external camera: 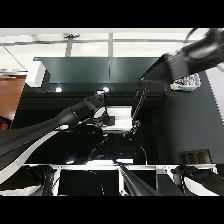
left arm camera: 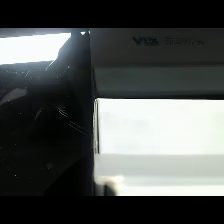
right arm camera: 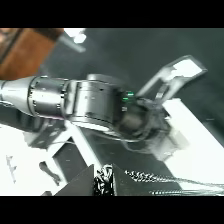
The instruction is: Fold the box and place the chain.
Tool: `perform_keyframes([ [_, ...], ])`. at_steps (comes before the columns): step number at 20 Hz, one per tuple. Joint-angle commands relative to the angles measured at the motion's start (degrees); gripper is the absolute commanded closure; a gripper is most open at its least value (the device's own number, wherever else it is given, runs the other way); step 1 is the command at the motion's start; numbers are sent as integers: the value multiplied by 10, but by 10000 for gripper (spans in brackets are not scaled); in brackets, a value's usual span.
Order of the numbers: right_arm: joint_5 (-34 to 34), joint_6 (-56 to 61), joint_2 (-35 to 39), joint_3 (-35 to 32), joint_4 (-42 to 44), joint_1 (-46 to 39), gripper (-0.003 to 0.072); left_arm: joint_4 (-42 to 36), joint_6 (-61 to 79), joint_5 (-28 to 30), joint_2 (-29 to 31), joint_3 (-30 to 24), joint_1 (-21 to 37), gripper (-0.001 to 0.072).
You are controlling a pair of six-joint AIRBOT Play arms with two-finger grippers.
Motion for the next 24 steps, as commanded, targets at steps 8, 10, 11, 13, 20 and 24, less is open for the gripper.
perform_keyframes([
  [8, -178, -58, 0, -296, 47, 45, 677, 0, 0, 0, 0, 0, 0, 680],
  [10, -247, -57, 0, -360, 47, 59, 677, 0, 0, 0, 0, 0, 0, 680],
  [11, -281, -57, 0, -390, 47, 66, 676, 0, 0, 0, 0, 0, 0, 680],
  [13, -339, -58, 0, -441, 47, 73, 676, 0, 0, 0, 0, 0, 0, 680],
  [20, -369, -57, 0, -478, 26, 71, 521, 0, 0, 0, 0, 0, 0, 680],
  [24, -251, -74, 10, -439, 25, -29, 298, 0, 0, 0, 0, 0, 0, 680],
])
